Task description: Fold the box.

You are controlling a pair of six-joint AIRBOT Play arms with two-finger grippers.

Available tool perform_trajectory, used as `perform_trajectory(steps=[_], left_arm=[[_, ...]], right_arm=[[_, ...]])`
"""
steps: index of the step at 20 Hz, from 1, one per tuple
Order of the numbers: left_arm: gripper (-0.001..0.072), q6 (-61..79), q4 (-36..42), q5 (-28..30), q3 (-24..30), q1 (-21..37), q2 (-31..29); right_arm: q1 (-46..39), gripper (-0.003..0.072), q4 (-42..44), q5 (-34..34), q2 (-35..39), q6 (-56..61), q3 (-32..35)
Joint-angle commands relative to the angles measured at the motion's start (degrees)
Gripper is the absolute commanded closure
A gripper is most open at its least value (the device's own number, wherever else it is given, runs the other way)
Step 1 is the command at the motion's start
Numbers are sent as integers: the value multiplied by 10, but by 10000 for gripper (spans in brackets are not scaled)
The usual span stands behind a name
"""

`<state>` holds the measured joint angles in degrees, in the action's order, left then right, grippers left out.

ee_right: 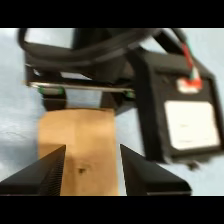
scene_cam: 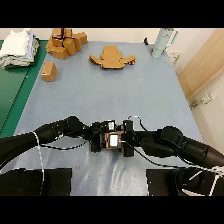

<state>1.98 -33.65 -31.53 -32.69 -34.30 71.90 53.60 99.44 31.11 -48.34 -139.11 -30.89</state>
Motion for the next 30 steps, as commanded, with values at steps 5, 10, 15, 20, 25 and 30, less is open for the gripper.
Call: perform_trajectory(steps=[5, 10, 15, 20, 25, 30], left_arm=[[186, 0, 0, 0, 0, 0, 0], [186, 0, 0, 0, 0, 0, 0], [186, 0, 0, 0, 0, 0, 0], [186, 0, 0, 0, 0, 0, 0], [186, 0, 0, 0, 0, 0, 0], [186, 0, 0, 0, 0, 0, 0]], right_arm=[[18, 161, -22, -8, -35, 0, 0], [21, 161, -42, -18, -45, 0, 0], [49, 184, -110, -35, -42, 78, 12], [128, 185, -453, -58, -21, 420, 54], [148, 185, -580, -60, -21, 533, 62], [148, 302, -565, -62, -21, 532, 62]])
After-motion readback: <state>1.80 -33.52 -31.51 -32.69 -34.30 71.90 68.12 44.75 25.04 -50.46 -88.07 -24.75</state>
